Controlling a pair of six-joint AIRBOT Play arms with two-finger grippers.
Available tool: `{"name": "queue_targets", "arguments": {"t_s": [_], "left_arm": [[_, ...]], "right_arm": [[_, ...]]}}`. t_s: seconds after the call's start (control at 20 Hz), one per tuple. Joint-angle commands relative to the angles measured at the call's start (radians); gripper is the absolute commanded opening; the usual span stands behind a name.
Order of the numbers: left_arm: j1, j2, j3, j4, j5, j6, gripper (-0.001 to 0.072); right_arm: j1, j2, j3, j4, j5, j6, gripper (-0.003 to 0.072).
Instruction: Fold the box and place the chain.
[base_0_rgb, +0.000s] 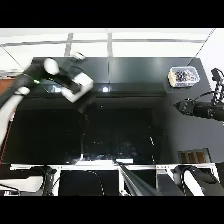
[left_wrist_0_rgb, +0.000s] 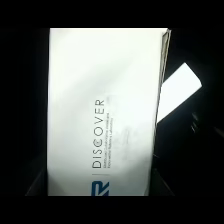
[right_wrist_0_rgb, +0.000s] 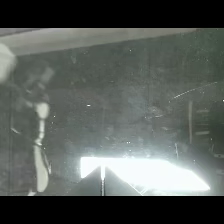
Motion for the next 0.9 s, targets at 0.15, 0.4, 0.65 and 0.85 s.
{"name": "queue_targets", "arguments": {"t_s": [0.15,0.4,0.65,0.85], "left_arm": [[0.443,-0.146,0.261,-0.036,0.024,-0.153,0.0250],[0.518,-0.377,0.508,-0.060,-0.023,-0.152,0.0250],[0.481,-0.517,0.651,-0.050,-0.047,-0.151,0.0695],[0.438,-0.493,0.784,0.043,-0.089,-0.185,0.0720]], "right_arm": [[0.001,0.001,0.000,0.000,0.020,0.037,0.0015],[0.001,0.001,0.000,0.003,-0.013,0.039,0.0015],[0.001,0.001,0.000,0.004,-0.013,0.071,0.0015],[0.001,0.001,0.000,0.003,-0.013,0.072,0.0015]]}}
